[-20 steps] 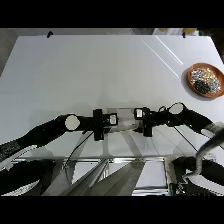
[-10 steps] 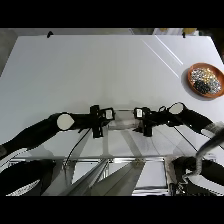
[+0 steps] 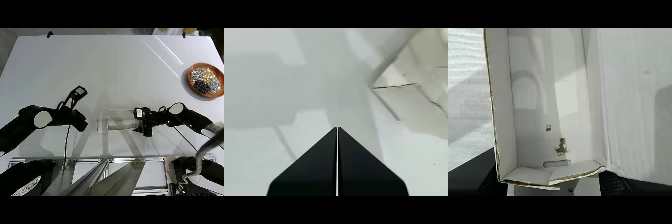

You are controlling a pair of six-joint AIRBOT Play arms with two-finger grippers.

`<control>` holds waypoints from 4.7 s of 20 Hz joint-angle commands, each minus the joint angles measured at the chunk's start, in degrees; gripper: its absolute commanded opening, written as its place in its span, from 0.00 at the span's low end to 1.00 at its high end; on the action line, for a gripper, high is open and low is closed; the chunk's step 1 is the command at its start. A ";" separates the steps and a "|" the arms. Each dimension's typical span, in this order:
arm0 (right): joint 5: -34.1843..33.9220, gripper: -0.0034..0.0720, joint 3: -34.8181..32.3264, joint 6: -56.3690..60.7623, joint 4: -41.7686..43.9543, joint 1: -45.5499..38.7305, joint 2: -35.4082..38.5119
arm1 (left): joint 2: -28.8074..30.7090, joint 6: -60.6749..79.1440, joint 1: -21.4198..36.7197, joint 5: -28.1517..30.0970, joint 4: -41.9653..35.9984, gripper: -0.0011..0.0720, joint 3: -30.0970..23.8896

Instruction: Fold the box and place the chain.

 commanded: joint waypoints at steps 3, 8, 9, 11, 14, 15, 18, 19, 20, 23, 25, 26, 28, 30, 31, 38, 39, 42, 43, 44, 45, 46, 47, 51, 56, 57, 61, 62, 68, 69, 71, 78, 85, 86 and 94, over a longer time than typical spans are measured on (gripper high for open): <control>0.02 0.43 0.02 0.00 0.00 0.00 0.02 | -10.32 -13.03 0.00 1.09 -10.10 0.03 -0.02; 0.02 0.43 0.02 0.00 0.00 0.00 0.02 | -16.04 -6.93 -3.69 3.43 -21.59 0.03 0.04; 0.02 0.43 0.02 0.00 0.00 0.00 0.02 | -15.67 -6.49 -3.85 3.41 -22.49 0.03 0.33; 0.02 0.43 0.02 0.00 0.00 0.00 0.02 | -14.19 -6.27 -4.09 3.23 -22.95 0.03 1.44; 0.02 0.43 0.02 0.00 0.00 0.00 0.02 | -12.09 -6.29 -4.13 2.78 -24.28 0.03 3.37; 0.04 0.43 0.02 0.00 0.00 0.00 0.02 | -11.74 -6.27 -4.15 2.38 -24.76 0.03 3.87; 0.02 0.43 0.02 0.00 0.00 0.00 0.02 | -11.74 -6.27 -4.15 1.03 -24.85 0.17 5.27; 0.02 0.43 0.02 0.00 0.00 0.00 0.02 | -11.74 -6.27 -4.28 1.07 -24.85 0.17 5.55; 0.04 0.43 0.02 0.00 0.00 0.00 0.02 | -11.74 -6.27 -4.52 1.11 -24.92 0.17 5.73; 0.02 0.43 0.02 0.00 0.00 0.00 0.02 | -11.80 -6.10 -5.53 1.57 -25.57 0.26 5.73; 0.02 0.43 0.02 0.00 0.00 0.00 0.02 | -11.82 -5.38 -5.99 2.08 -26.10 0.38 5.73; 0.02 0.43 0.02 0.00 0.00 0.00 0.02 | -11.82 -5.01 -6.25 2.34 -26.08 0.43 5.73; 0.02 0.43 0.02 0.00 0.00 0.00 0.02 | -11.82 -5.03 -6.34 2.43 -26.10 0.43 5.73; 0.02 0.43 0.02 0.00 0.00 0.00 0.02 | -11.82 -5.03 -6.34 2.40 -26.10 0.43 5.73; 0.02 0.43 0.02 0.00 0.00 0.00 0.02 | -11.82 -5.05 -6.36 2.40 -26.10 0.43 5.73; 0.02 0.43 0.02 0.00 0.00 0.00 0.02 | -14.29 -6.71 -9.35 0.98 -21.94 0.49 10.62; 0.02 0.43 0.02 0.00 0.00 0.00 0.02 | -15.02 -8.72 -10.03 0.85 -20.63 0.49 11.50; 0.04 0.43 0.02 0.00 0.00 0.00 0.02 | -16.15 -13.92 -11.37 0.31 -15.41 0.49 12.87; 0.04 0.43 0.02 0.00 0.00 0.00 0.02 | -16.22 -16.52 -11.67 -0.07 -13.22 0.49 13.18; 0.04 0.43 0.02 0.00 0.00 0.00 0.02 | -16.22 -18.60 -12.02 -0.31 -11.43 0.49 13.44; 0.02 0.43 0.02 0.00 0.00 0.00 0.02 | -16.26 -20.83 -12.39 -0.52 -9.92 0.49 13.81; 0.02 0.43 0.02 0.00 0.00 0.00 0.02 | -16.46 -22.34 -12.79 -0.79 -9.05 0.49 14.34; 0.02 0.43 0.02 0.00 0.00 0.00 0.02 | -16.72 -23.37 -13.31 -0.79 -8.72 0.49 14.80; 0.02 0.43 0.02 0.00 0.00 0.00 0.02 | -19.74 -28.52 -16.17 -2.73 -5.25 0.49 18.03; 0.02 0.43 0.02 0.00 0.00 0.00 0.02 | -23.93 -38.58 -18.93 -8.35 1.81 0.49 23.80; 0.02 0.43 0.02 0.00 0.00 0.00 0.02 | -24.65 -40.63 -19.28 -9.46 2.86 0.49 25.00; 0.02 0.43 0.02 0.00 0.00 0.00 0.02 | -27.47 -48.85 -21.20 -13.53 6.84 0.49 29.57; 0.02 0.43 0.02 0.00 0.00 0.00 0.02 | -28.44 -50.58 -21.68 -14.97 7.80 0.49 31.04; 0.02 0.43 0.02 0.00 0.00 0.00 0.02 | -32.87 -59.91 -23.43 -18.21 10.60 0.37 34.73; 0.02 0.43 0.02 0.00 0.00 0.00 0.02 | -33.44 -60.22 -23.69 -18.43 10.60 0.37 34.73; 0.02 0.43 0.02 0.00 0.00 0.00 0.02 | -34.58 -60.24 -23.85 -19.39 10.64 0.37 34.73; 0.02 0.43 0.02 0.00 0.00 0.00 0.02 | -35.58 -63.23 -25.62 -19.30 15.17 0.35 34.73; 0.02 0.43 0.02 0.00 0.00 0.00 0.02 | -36.50 -63.17 -26.58 -19.28 15.17 0.02 34.73; 0.02 0.43 0.02 0.00 0.00 0.00 0.02 | -36.50 -63.17 -26.60 -19.26 15.28 0.03 34.73; 0.02 0.43 0.02 0.00 0.00 0.00 0.02 | -36.44 -63.17 -26.45 -19.52 15.30 0.17 34.75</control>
